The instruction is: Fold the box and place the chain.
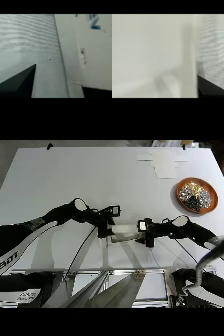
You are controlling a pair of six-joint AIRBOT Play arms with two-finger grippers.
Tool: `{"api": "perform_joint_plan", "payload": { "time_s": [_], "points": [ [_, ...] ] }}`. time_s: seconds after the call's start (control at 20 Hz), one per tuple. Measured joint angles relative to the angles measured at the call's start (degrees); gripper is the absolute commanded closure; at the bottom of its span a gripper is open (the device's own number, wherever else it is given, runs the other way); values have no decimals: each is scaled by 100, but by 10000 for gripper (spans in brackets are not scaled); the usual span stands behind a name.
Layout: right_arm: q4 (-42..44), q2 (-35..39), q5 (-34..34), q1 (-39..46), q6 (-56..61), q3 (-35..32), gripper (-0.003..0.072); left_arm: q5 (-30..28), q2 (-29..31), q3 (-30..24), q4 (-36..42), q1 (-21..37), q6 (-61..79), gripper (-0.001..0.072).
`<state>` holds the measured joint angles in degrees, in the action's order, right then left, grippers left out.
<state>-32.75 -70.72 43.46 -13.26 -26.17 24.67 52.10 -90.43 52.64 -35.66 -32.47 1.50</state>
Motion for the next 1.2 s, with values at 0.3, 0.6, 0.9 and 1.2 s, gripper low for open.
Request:
{"api": "perform_joint_plan", "payload": {
  "time_s": [0.3, 0.6, 0.9, 1.2],
  "points": [
    [-2, 0, 15, 0, 28, 2, 415, 177, 417, -2, -295, 59, -31, 87],
    [9, -4, 0, 2, 68, 2, 415, 424, 909, -7, -1360, 157, -839, 520],
    [4, -7, 15, 4, 48, 2, 415, 671, 1641, -7, -2149, 87, -1718, 707],
    [0, -7, 35, 4, 42, 2, 415, 811, 1847, -7, -2264, -599, -2417, 707]
  ]
}}
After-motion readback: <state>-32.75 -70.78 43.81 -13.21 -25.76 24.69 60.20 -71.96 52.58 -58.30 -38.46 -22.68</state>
